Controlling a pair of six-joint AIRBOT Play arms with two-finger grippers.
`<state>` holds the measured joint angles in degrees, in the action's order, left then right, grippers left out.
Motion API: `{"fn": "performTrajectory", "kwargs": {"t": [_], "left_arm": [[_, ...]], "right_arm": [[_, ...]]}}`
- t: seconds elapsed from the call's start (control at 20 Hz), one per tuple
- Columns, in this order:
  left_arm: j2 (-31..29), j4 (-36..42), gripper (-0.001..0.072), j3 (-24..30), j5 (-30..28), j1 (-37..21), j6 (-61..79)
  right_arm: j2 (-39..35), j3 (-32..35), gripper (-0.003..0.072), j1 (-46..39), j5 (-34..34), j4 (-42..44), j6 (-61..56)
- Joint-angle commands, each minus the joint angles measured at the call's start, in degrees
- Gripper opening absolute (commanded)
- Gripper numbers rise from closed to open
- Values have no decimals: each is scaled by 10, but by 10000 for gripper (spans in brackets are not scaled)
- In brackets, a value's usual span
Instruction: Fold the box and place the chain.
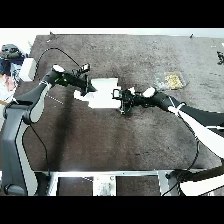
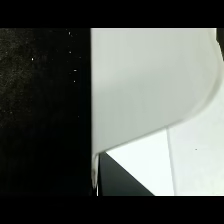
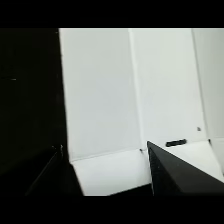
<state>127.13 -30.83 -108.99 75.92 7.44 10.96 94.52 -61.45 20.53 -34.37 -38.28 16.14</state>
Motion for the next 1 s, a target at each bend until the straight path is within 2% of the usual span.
{"fn": "performTrajectory", "kwargs": {"t": [0.0,0.35,0.5,0.65,0.75,0.95], "left_arm": [[0,0,11,0,-1,0,0],[0,0,11,0,-1,0,0],[0,0,11,0,-1,0,0],[0,0,11,0,-1,0,0],[0,0,12,0,-1,0,0],[0,0,11,0,0,0,0]], "right_arm": [[4,-20,602,2,26,-20,-30],[-27,-40,603,-6,30,-20,-55],[-10,-54,603,-19,33,-23,-55],[9,-94,603,-33,8,-23,-54],[28,-125,604,-38,-34,-23,-55],[59,-175,618,-50,-62,-26,-53]]}}
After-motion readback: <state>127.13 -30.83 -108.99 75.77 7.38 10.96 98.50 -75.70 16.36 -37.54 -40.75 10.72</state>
